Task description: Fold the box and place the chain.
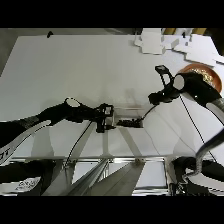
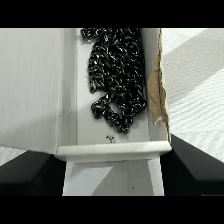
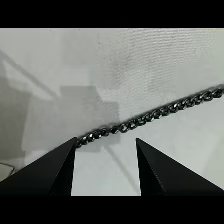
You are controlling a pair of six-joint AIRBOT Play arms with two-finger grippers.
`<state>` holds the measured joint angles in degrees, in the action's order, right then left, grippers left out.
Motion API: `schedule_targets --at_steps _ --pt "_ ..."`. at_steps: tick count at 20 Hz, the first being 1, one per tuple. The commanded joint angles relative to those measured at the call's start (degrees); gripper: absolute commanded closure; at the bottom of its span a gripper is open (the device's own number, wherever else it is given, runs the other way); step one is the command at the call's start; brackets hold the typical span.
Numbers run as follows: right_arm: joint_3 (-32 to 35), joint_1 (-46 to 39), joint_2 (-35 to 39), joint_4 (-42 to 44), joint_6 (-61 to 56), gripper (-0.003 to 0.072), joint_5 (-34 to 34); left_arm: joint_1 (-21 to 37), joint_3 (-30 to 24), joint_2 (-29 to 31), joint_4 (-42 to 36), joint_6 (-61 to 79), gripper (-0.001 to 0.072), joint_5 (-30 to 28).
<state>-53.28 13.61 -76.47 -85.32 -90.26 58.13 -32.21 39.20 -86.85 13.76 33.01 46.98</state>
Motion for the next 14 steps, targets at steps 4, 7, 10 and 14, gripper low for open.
schedule_targets --at_steps 4,7,10,14 --pt "0.3 0.0 -3.8 0.0 -2.4 0.0279 -0.6 0.0 0.0 0.0 0.0 0.0 0.0220 0.0" --pt "0.3 0.0 -5.1 0.0 -3.0 0.0291 -0.6 0.0 0.0 0.0 0.0 0.0 0.0220 0.0" --pt "1.0 0.0 -6.2 0.0 -3.5 0.0327 -0.3 0.0 0.0 0.0 0.0 0.0 0.0220 0.0" --pt "1.4 0.0 -6.2 0.0 -3.8 0.0484 0.6 0.0 0.0 0.0 0.0 0.0 0.0220 0.0"
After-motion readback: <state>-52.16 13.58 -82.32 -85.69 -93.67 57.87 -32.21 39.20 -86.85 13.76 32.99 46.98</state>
